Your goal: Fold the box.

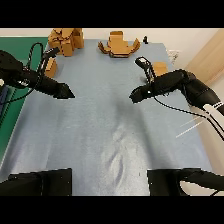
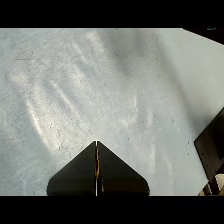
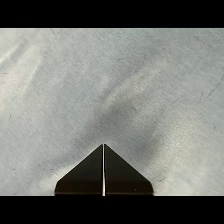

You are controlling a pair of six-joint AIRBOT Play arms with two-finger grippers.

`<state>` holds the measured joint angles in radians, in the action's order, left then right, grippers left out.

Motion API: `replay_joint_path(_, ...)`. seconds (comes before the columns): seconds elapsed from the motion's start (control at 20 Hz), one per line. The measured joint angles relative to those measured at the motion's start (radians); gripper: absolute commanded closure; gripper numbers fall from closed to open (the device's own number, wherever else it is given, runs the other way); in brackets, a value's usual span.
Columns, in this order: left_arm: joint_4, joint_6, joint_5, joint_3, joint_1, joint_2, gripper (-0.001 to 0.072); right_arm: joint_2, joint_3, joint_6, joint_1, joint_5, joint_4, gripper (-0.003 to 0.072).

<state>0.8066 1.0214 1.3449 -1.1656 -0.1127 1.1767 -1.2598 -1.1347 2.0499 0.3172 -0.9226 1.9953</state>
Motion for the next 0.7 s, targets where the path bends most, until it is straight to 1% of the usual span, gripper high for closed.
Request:
replay_joint_path(0.2, 0.000, 0.000, 0.000, 0.000, 0.000, 0.000, 0.0692, 0.000, 0.000, -0.040, 0.000, -0.003, 0.056, 0.0681)
replay_joint_path(0.25, 0.000, 0.000, -0.003, 0.000, 0.000, 0.000, 0.0692, 0.000, 0.000, -0.067, 0.000, -0.006, 0.078, 0.0538)
replay_joint_path(0.3, 0.000, -0.001, -0.010, 0.000, 0.000, 0.000, 0.0692, 0.000, -0.003, -0.098, 0.000, -0.010, 0.097, 0.0330)
replay_joint_path(0.35, 0.000, -0.004, -0.020, 0.000, 0.000, 0.000, 0.0692, 0.000, -0.013, -0.138, -0.006, -0.011, 0.107, 0.0249)
replay_joint_path(0.4, 0.000, -0.006, -0.026, 0.000, 0.000, 0.000, 0.0692, 0.000, -0.034, -0.182, -0.022, -0.013, 0.100, 0.0214)
replay_joint_path(0.45, 0.000, -0.008, -0.036, 0.000, 0.000, 0.000, 0.0692, 0.000, -0.069, -0.236, -0.051, -0.012, 0.068, 0.0147)
replay_joint_path(0.5, 0.001, -0.008, -0.047, 0.000, 0.000, 0.000, 0.0692, -0.001, -0.109, -0.292, -0.092, -0.011, 0.023, 0.0130)
replay_joint_path(0.6, 0.003, -0.008, -0.071, 0.000, 0.000, 0.000, 0.0692, -0.010, -0.209, -0.404, -0.224, -0.003, -0.068, 0.0129)
replay_joint_path(0.7, 0.005, -0.008, -0.098, 0.000, 0.000, 0.000, 0.0692, -0.047, -0.307, -0.468, -0.409, -0.006, -0.093, 0.0129)
